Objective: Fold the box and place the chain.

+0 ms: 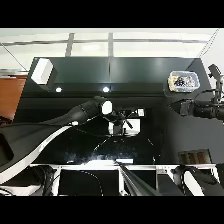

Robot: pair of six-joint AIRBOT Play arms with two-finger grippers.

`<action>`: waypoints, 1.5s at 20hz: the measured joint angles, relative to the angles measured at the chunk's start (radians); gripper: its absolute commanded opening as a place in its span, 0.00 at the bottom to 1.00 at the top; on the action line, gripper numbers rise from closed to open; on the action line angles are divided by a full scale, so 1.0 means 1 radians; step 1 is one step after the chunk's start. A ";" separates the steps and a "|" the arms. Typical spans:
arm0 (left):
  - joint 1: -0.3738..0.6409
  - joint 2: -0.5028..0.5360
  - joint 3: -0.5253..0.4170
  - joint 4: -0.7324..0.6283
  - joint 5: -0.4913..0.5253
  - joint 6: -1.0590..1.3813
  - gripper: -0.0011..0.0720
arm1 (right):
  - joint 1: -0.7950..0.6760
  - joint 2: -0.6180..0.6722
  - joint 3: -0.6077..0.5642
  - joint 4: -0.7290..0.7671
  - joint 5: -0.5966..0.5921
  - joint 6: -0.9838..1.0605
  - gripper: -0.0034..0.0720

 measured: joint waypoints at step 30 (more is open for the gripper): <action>1.146 -0.040 0.145 0.352 0.051 -0.706 0.40 | 0.001 0.000 0.000 0.001 -0.077 0.032 0.06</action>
